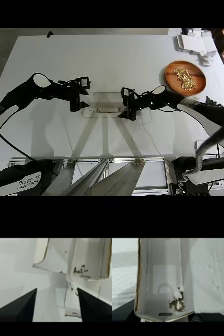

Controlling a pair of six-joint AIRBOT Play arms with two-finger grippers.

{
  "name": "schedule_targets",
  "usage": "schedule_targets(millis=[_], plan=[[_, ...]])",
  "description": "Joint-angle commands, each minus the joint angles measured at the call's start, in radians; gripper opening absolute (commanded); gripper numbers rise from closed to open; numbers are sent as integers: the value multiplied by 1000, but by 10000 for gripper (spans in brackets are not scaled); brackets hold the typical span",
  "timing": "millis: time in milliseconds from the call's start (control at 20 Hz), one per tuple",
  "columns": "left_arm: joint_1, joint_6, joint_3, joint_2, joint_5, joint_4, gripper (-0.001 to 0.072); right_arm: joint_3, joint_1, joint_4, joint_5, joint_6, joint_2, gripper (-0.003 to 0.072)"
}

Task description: Fold the box and place the chain.

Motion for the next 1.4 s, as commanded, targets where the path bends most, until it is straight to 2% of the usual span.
schedule_targets(millis=[0, 100, 200, 250, 300, 350, 500, 550, 750, 800, 900, 1000, 1350], plan=[[2, 72, -1, -56, -16, 18, 642, 1, 1, 0, 0, 0, 0, 541], [0, 83, -1, -88, -47, 16, 641, 1, 1, 0, 0, 0, 0, 541], [-2, 194, -1, -99, -120, 0, 627, 1, 1, 0, 0, 0, 0, 541], [-2, 247, -1, -99, -158, -27, 596, 1, 1, 0, 0, 0, 0, 541], [-2, 257, -1, -99, -185, -53, 492, 1, 1, 0, 0, 0, 0, 541], [-2, 257, -1, -99, -200, -66, 450, 1, 1, 0, 0, 0, 0, 541], [-2, 257, -1, -99, -198, -71, 439, 1, 1, 0, 0, 0, 0, 541], [-2, 258, -1, -99, -198, -84, 381, 1, 1, 0, 0, 0, 0, 541], [-2, 316, -1, -100, -155, -128, 374, 1, 1, 0, 0, 0, 0, 541], [-2, 316, -1, -100, -137, -129, 339, 1, 1, 0, 0, 0, 0, 541], [-2, 316, -1, -103, -135, -134, 209, 1, 1, 0, 0, 0, 0, 541], [-2, 317, -1, -115, -156, -152, 136, 1, 1, 0, 0, 0, 0, 541], [-38, 312, -1, -174, -111, -210, 138, 1, 1, 0, 0, 0, 0, 541]])
